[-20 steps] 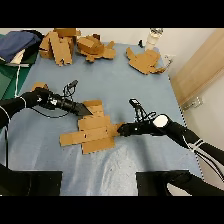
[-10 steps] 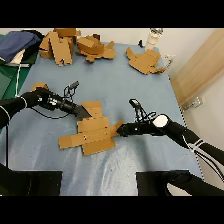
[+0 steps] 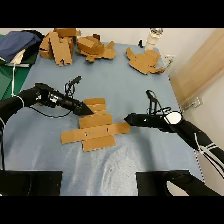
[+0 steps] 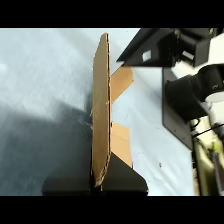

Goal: Fold the box.

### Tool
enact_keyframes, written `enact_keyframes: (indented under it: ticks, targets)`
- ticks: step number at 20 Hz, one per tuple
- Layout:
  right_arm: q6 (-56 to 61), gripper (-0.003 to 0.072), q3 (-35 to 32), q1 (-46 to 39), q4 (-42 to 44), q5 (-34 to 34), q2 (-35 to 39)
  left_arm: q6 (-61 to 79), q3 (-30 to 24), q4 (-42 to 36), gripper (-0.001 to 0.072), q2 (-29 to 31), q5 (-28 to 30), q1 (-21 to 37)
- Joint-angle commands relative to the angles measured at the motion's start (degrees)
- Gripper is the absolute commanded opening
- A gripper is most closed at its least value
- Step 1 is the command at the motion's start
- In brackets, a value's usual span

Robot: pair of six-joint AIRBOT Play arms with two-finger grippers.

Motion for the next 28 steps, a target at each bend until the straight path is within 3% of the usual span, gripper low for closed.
enact_keyframes:
  ticks: [1,6,9,12,16,20,28]
  targets:
    - [3.74,0.0162,0.55,-3.43,0.00,-3.23,5.14,10.16,-0.76,-0.66,0.0009,3.32,5.64,-4.28]
    - [4.26,0.0162,0.55,-3.56,-0.02,-4.11,6.10,26.60,-7.91,-12.50,0.0009,8.44,9.25,-10.58]
    - [4.24,0.0161,0.55,-3.56,-0.24,-4.17,5.79,33.53,-12.83,-14.40,0.0009,11.82,11.56,-10.62]
    - [4.24,0.0162,0.50,-3.54,-0.24,-4.17,4.87,37.55,-15.85,-15.04,0.0010,12.83,17.70,-12.02]
    - [4.22,0.0160,0.48,-3.54,-0.24,-4.17,3.26,38.01,-16.70,-10.10,0.0010,13.03,20.37,-15.17]
    - [4.20,0.0161,0.48,-3.54,-0.24,-4.15,2.89,39.04,-16.70,-10.01,0.0010,13.14,24.04,-18.97]
    - [3.61,0.0160,0.48,-3.52,-0.37,-3.93,2.84,38.32,-17.35,-10.03,0.0010,13.14,24.85,-17.59]
